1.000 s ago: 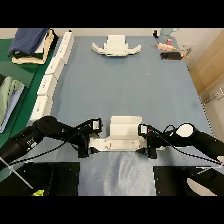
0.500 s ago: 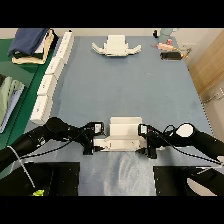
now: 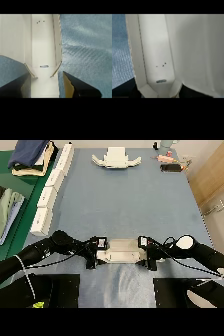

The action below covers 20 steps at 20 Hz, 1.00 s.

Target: Fold the box.

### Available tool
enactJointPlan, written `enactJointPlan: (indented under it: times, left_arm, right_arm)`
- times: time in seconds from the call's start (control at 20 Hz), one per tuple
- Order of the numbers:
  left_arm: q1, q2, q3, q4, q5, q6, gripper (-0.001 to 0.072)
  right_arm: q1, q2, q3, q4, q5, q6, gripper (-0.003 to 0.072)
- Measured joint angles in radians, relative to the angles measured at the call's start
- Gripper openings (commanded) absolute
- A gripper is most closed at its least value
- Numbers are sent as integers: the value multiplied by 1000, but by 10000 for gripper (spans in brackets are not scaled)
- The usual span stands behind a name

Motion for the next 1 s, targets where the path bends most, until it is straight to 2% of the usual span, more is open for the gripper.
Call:
enactJointPlan:
  times: [0.15,0.25,0.75,0.85,1.0]
  left_arm:
    - [-12,-4,0,-13,18,2,291]
    - [-15,-5,0,-33,25,3,202]
    - [-63,-43,1,-138,71,48,208]
    - [-71,-51,1,-151,81,55,432]
    - [-77,-58,1,-163,90,60,437]
  right_arm:
    - [0,0,0,0,0,0,574]
    - [0,0,0,0,0,0,574]
    - [0,0,0,0,0,0,574]
    - [0,0,0,0,0,0,573]
    - [0,0,0,-1,0,-1,574]
